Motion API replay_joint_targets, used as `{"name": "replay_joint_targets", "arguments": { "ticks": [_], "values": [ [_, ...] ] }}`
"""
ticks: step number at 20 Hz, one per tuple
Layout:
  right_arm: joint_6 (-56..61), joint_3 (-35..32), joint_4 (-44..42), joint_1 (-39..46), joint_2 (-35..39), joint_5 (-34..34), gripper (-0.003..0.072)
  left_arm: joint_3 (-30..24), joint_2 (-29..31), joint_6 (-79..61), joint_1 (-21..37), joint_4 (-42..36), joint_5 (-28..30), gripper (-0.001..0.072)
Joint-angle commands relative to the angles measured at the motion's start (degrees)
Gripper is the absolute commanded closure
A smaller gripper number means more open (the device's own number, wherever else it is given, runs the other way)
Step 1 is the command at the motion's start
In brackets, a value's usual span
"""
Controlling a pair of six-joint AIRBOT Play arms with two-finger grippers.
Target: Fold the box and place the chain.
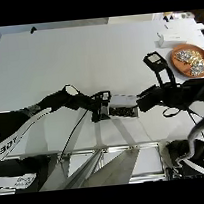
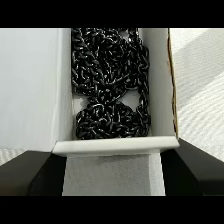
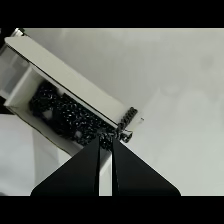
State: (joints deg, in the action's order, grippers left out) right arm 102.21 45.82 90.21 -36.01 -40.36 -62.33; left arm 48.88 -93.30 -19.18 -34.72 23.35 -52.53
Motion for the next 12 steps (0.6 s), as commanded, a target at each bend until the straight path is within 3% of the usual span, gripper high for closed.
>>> {"name": "replay_joint_targets", "arguments": {
  "ticks": [1, 12],
  "values": [
    [1.27, 0.07, -0.68, -0.35, 4.66, -0.57, 0.0667, 0.02, 0.02, 0.00, -0.02, 0.00, 0.00, 0.0537],
    [0.76, 0.04, -0.66, -0.35, 13.27, 1.70, 0.0666, 0.02, 0.04, 0.00, -0.02, 0.02, 0.02, 0.0537]
  ]
}}
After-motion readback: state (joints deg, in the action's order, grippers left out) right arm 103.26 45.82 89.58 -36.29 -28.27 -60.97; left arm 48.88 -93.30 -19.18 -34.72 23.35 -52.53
